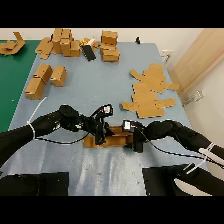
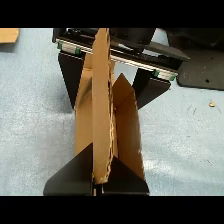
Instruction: Fold the box.
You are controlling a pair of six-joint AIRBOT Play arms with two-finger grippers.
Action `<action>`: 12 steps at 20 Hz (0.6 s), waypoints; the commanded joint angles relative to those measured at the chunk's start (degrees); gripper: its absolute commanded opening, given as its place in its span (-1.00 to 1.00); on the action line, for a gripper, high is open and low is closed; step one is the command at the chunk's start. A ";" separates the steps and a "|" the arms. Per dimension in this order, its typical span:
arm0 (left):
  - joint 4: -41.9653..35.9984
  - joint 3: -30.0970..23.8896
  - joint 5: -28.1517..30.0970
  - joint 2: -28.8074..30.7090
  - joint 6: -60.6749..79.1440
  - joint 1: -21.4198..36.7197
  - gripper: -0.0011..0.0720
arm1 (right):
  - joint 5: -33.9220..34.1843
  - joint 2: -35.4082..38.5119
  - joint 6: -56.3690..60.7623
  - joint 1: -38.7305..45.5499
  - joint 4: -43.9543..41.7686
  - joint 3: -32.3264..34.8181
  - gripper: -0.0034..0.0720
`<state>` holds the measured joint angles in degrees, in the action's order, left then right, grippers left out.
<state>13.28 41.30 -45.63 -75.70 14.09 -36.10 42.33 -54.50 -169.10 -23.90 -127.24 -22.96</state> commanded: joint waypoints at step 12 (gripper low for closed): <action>0.02 0.07 0.00 -0.02 0.00 0.00 -0.93 | 4.92 -1.60 0.17 -0.15 -1.64 -0.04 0.59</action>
<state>13.30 41.30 -45.74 -75.70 14.09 -36.10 46.13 -56.05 -168.94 -23.99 -128.77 -23.05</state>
